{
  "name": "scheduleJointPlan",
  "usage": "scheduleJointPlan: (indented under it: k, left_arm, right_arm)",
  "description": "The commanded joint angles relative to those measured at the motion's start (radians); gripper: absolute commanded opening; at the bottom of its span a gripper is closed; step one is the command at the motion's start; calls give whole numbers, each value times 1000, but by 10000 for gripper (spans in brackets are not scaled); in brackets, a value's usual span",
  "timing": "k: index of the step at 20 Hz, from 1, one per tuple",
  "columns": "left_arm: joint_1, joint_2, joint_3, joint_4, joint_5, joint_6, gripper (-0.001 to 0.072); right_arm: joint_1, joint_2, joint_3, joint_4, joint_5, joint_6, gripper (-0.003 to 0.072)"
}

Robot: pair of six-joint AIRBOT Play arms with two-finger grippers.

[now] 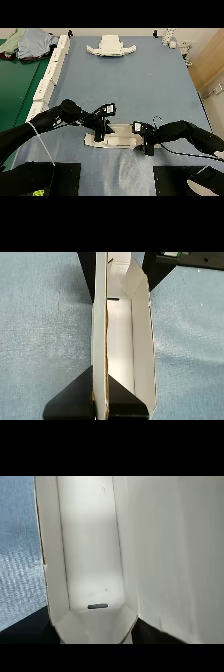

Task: Fold the box.

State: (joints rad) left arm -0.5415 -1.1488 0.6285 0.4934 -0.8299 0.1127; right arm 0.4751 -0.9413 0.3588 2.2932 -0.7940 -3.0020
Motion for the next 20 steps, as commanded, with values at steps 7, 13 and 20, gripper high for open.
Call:
scheduleJointPlan:
  k: [7, 13, 20]
  left_arm:
    - [-2, 1, 1, -5, -13, 0, 13]
    - [-1, 1, 1, -8, -16, -20, 422]
    - [92, 110, 2, 162, -19, -390, 678]
  right_arm:
    - [1, 0, -1, -1, 0, 0, 529]
    - [1, 0, -1, -2, 0, 0, 529]
    - [1, 0, -1, -2, 0, 0, 529]
